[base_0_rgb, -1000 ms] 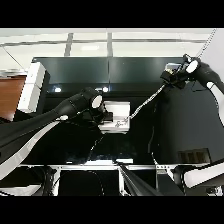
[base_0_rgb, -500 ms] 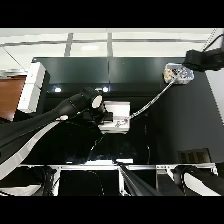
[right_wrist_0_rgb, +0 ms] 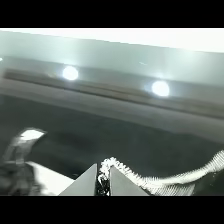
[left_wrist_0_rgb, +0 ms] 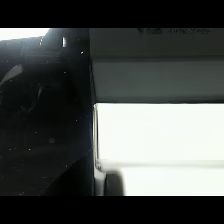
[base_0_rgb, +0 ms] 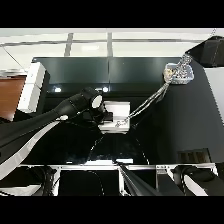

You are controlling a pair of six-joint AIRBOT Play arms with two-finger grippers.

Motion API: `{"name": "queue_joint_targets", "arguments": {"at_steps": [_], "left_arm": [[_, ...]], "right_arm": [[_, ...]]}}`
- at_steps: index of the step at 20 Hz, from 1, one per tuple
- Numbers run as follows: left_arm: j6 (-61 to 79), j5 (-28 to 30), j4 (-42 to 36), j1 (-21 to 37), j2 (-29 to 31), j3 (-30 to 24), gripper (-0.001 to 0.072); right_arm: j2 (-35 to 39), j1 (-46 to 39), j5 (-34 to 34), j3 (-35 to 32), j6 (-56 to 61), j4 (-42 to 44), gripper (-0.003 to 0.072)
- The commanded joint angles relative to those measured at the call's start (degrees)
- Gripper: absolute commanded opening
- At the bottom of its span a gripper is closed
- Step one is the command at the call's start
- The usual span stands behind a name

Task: Fold the box and place the chain.

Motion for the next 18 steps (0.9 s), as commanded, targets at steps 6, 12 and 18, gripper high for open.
{"name": "queue_joint_targets", "arguments": {"at_steps": [6, 12, 18], "left_arm": [[0.0, 0.0, 0.0, 0.0, 0.0, 0.0, 0.0029], [0.0, -0.1, 0.0, 0.0, 0.0, 0.0, 0.0029], [0.0, -0.1, 0.0, 0.0, 0.0, 0.0, 0.0029]], "right_arm": [[0.1, 6.4, 0.0, 2.1, 0.2, 12.3, 0.0017], [-1.0, 11.6, -1.1, 2.1, 0.2, 13.4, 0.0017], [-2.5, 12.6, -1.7, 2.1, 0.3, 14.9, 0.0017]]}}
